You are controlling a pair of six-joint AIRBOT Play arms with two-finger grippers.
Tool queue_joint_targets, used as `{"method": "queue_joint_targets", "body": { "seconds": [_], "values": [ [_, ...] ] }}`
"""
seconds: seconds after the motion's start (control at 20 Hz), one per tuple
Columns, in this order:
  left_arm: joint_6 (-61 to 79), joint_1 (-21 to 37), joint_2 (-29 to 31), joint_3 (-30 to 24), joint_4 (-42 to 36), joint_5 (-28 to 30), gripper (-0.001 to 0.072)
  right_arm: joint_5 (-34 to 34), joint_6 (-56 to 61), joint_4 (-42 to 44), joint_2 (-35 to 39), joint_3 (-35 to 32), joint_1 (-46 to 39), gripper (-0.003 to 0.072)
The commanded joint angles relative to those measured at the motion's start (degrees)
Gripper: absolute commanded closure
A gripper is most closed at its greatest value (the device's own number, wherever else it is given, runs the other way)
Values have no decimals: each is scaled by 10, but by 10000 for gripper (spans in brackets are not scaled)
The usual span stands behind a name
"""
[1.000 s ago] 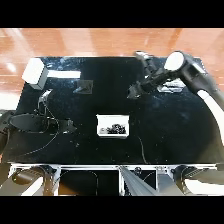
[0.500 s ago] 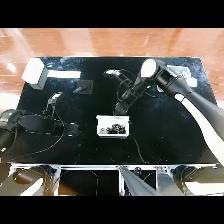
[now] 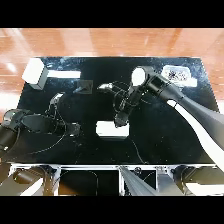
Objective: Fold the box and place the chain.
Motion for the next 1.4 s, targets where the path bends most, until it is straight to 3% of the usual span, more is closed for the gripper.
{"method": "queue_joint_targets", "body": {
  "seconds": [0.0, 0.45, 0.75, 0.8, 0.85, 1.05, 1.1, 1.35],
  "values": [
    [0, 0, 0, 0, 0, -1, 205, 23, 27, -22, 3, 0, 6, 117],
    [0, 0, 0, 0, 0, 0, 205, -38, 48, -128, 7, -3, 93, 116],
    [0, 0, 0, 0, 0, -1, 205, -42, 48, -166, 7, -3, 110, 142],
    [0, 0, 0, 0, 0, -1, 205, -41, 47, -165, 7, -3, 110, 277],
    [0, 0, 0, 0, 0, -2, 205, -40, 47, -165, 7, -3, 110, 305],
    [0, 0, 0, 0, 0, -2, 205, -39, 46, -165, 7, -3, 110, 315],
    [0, 0, 0, 0, 0, -2, 205, -37, 43, -165, 7, -3, 110, 376],
    [0, 0, 0, 0, 0, -2, 205, -28, 41, -165, 9, -2, 110, 375]
  ]
}}
